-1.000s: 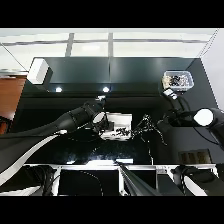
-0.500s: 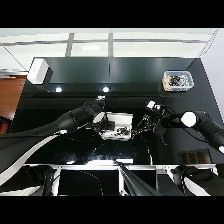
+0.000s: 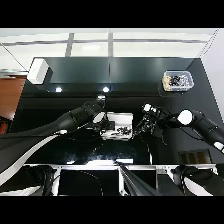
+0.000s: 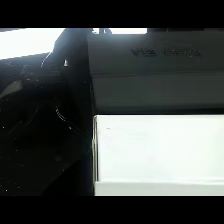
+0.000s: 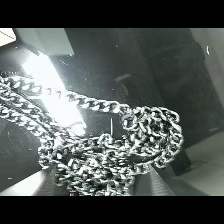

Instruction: Fold the box and place the chain.

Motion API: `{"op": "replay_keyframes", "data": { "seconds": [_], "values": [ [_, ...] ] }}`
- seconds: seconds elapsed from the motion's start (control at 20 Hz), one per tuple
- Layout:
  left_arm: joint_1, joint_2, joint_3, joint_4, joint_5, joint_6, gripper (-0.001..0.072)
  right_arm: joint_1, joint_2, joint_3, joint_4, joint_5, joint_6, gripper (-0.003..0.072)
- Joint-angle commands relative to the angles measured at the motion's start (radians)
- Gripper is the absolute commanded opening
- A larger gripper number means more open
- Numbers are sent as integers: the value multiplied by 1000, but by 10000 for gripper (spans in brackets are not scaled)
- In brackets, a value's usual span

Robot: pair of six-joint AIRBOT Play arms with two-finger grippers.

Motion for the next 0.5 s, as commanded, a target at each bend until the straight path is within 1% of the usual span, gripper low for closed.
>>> {"op": "replay_keyframes", "data": {
  "seconds": [0.0,0.05,0.1,0.15,0.25,0.3,0.35,0.45],
  "values": [
    [1,0,0,0,1,0,30,1,-2,0,25,17,-6,268],
    [1,0,0,1,1,0,30,1,-2,0,24,37,-6,79],
    [1,0,0,1,1,0,30,0,2,0,24,56,-2,55],
    [1,0,0,0,1,0,30,1,10,0,24,80,10,55],
    [1,0,0,1,1,1,30,-2,47,16,14,124,109,52],
    [1,0,0,0,0,1,30,-2,81,26,-7,129,180,51],
    [1,0,0,1,1,1,30,-2,123,43,-20,146,234,10],
    [1,0,0,1,1,1,30,-2,208,101,-29,209,296,10]
  ]
}}
